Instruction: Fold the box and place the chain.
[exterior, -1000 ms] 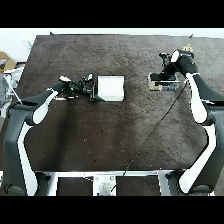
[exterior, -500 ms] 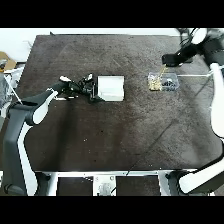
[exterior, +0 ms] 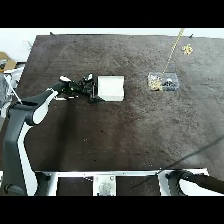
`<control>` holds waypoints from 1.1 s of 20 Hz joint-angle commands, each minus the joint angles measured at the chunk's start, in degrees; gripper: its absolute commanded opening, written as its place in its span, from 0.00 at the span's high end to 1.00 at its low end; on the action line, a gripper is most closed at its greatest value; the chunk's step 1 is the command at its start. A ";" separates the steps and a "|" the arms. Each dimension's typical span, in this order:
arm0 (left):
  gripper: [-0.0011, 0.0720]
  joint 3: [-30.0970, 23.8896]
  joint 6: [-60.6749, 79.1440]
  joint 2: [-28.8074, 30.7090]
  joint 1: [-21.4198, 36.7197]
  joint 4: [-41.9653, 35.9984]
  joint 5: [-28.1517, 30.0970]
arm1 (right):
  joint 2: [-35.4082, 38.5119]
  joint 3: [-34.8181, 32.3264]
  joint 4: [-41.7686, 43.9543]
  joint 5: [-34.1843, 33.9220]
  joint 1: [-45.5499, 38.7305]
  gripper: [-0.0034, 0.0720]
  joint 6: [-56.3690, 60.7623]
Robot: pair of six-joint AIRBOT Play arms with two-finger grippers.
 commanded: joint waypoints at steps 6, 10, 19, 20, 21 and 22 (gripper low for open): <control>0.61 -0.02 0.02 0.02 -0.02 0.00 0.00 | 5.05 -7.34 0.24 -13.03 17.97 0.95 -3.63; 0.61 -0.02 0.02 0.02 -0.02 0.00 0.00 | 5.05 -20.52 0.28 -23.02 22.95 0.95 -3.58; 0.61 -0.02 0.02 0.02 -0.02 0.00 0.00 | -2.75 -43.69 6.69 -44.68 25.68 0.95 -3.39; 0.61 -0.02 0.02 0.02 -0.02 0.00 0.02 | -5.25 -44.22 7.61 -44.57 25.70 0.95 -3.43; 0.61 -0.02 0.00 0.02 -0.02 0.00 0.02 | -7.65 -44.70 7.54 -44.61 25.68 0.95 -3.41; 0.61 -0.02 0.02 0.02 -0.02 0.00 0.02 | -9.79 -44.85 7.54 -44.52 25.68 0.95 -3.41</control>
